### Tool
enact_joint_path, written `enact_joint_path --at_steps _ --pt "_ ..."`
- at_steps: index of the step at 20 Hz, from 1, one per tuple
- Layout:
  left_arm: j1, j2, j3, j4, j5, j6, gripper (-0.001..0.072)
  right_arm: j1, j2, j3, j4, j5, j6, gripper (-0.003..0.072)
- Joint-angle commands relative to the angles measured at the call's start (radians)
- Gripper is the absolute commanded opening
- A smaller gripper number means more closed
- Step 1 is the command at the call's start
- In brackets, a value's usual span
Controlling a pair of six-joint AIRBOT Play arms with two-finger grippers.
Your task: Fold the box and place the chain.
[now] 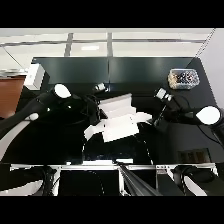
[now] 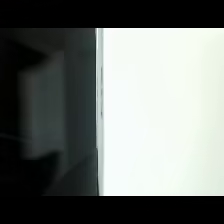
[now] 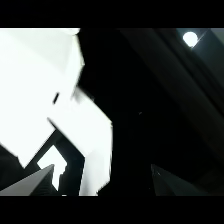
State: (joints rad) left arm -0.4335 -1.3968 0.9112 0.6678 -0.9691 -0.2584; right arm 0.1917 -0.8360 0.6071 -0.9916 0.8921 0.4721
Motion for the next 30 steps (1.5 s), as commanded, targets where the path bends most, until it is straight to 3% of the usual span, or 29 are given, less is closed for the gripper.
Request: enact_joint_path --at_steps 1,6,10,13,16,21,30 --pt "-0.097 0.045 -0.081 -0.014 0.245 0.340 0.0027 0.077 0.004 -0.029 -0.056 0.059 -0.095 0.0712" --pt "-0.150 -0.055 -0.076 -0.015 0.285 0.354 0.0027 0.206 0.004 -0.115 -0.066 -0.014 -0.154 0.0712" --pt "-0.149 -0.085 -0.076 -0.014 0.282 0.353 0.0027 0.210 0.004 -0.164 -0.072 -0.016 -0.188 0.0712" --pt "-0.149 -0.086 -0.076 -0.015 0.282 0.353 0.0028 0.211 -0.004 -0.195 0.019 -0.032 -0.262 0.0712" --pt "-0.149 -0.086 -0.076 -0.015 0.281 0.353 0.0027 0.211 -0.036 -0.231 0.148 -0.130 -0.324 0.0712" --pt "-0.149 -0.086 -0.076 -0.017 0.277 0.352 0.0028 0.228 -0.068 -0.224 0.205 -0.285 -0.365 0.0712" --pt "-0.149 -0.086 -0.076 -0.019 0.272 0.352 0.0028 0.219 -0.072 -0.134 0.146 -0.283 -0.411 0.0712"
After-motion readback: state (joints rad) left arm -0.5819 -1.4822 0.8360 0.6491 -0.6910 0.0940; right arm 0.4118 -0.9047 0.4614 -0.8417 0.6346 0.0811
